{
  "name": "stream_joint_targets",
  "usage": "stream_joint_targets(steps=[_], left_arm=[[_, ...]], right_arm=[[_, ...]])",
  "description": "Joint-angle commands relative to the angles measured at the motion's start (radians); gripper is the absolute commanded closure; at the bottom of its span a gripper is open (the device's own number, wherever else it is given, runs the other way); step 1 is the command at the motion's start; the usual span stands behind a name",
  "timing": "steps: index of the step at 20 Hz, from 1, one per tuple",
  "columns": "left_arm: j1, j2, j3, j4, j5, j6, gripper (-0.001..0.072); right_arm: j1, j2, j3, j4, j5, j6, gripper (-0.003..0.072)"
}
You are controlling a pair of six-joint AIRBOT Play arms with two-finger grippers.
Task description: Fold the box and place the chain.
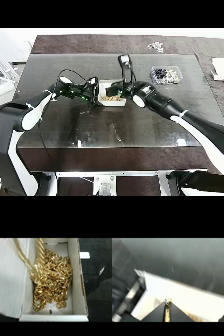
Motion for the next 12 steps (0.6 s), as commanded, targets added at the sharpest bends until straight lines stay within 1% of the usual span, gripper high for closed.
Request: stream_joint_targets(steps=[1,3,5,8,9,11,12], left_arm=[[0.0,0.001,0.001,0.0,0.0,0.0,0.0223],[0.0,0.001,0.001,0.0,0.0,0.0,0.0223],[0.0,0.001,0.001,0.0,0.0,0.0,0.0223],[0.0,0.001,0.001,0.0,0.0,0.0,0.0223],[0.0,0.001,0.001,0.0,0.0,0.0,0.0222],[0.0,0.001,0.001,0.0,0.0,0.001,0.0222],[0.0,0.001,0.001,0.0,0.0,0.0,0.0223]], right_arm=[[-0.004,-0.055,-0.069,0.013,0.003,-0.002,0.0025],[-0.006,-0.038,-0.073,0.012,0.029,-0.026,0.0019],[-0.006,0.023,-0.07,-0.011,0.026,-0.075,0.0019],[-0.019,0.155,-0.06,-0.184,0.011,-0.117,0.0019],[-0.033,0.199,-0.056,-0.225,-0.002,-0.176,0.0019],[-0.065,0.268,-0.054,-0.239,-0.032,-0.311,0.002],[-0.085,0.29,-0.054,-0.239,-0.074,-0.35,0.0021]])
